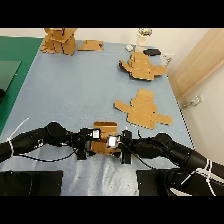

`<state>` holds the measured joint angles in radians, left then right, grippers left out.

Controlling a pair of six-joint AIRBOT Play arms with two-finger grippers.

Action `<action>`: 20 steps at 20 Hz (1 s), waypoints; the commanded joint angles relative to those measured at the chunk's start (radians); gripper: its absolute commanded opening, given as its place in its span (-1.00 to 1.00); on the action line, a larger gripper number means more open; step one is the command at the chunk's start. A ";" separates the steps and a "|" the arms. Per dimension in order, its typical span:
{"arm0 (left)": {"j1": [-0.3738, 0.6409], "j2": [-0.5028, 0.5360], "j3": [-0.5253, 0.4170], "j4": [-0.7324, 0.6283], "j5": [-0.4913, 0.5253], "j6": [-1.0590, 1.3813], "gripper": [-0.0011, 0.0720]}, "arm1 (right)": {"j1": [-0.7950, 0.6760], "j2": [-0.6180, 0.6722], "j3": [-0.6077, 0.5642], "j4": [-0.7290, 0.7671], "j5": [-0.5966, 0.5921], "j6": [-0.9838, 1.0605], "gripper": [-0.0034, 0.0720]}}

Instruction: Fold the box.

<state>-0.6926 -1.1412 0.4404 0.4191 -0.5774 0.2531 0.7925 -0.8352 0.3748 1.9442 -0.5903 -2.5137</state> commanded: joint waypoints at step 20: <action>0.000 -0.001 0.000 -0.001 -0.001 0.001 0.67 | -0.002 0.271 0.066 -0.357 -0.504 1.577 -0.89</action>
<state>-0.6930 -1.1412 0.4400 0.4187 -0.5789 0.2535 0.7898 -0.5770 0.4397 1.6108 -0.9920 -1.3102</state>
